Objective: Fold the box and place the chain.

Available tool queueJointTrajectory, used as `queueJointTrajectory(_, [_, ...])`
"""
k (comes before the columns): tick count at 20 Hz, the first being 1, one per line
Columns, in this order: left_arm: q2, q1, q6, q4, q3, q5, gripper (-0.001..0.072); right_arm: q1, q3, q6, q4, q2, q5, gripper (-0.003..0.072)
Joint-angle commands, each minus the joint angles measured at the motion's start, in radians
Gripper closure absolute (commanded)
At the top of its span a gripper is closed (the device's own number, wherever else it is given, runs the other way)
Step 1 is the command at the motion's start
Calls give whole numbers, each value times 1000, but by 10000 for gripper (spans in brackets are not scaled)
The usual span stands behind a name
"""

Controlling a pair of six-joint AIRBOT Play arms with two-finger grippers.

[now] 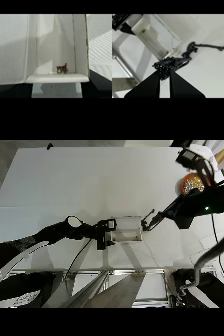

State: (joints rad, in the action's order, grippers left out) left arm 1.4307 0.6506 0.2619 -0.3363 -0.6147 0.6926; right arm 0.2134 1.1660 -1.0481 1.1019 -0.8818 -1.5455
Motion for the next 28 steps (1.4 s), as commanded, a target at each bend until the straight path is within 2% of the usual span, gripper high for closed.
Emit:
queueJointTrajectory(1, [0, -1, 0, 0, 0, 0, 678, 58, -106, 0, -14, 11, 49, 676])
queueJointTrajectory(6, [0, -1, 0, 0, 0, 0, 678, 137, -271, 2, -15, 11, 209, 676])
queueJointTrajectory(13, [0, -1, 0, 0, 0, 0, 678, 243, -399, 2, -16, 11, 417, 676])
queueJointTrajectory(21, [0, -1, 0, 0, 0, 0, 678, 324, -421, 2, -41, 6, 541, 676])
queueJointTrajectory(25, [0, -1, 0, 0, 0, 0, 678, 337, -422, 2, -45, -20, 563, 676])
queueJointTrajectory(28, [-1, -1, 0, 0, 0, 0, 678, 337, -423, 1, -45, -39, 631, 676])
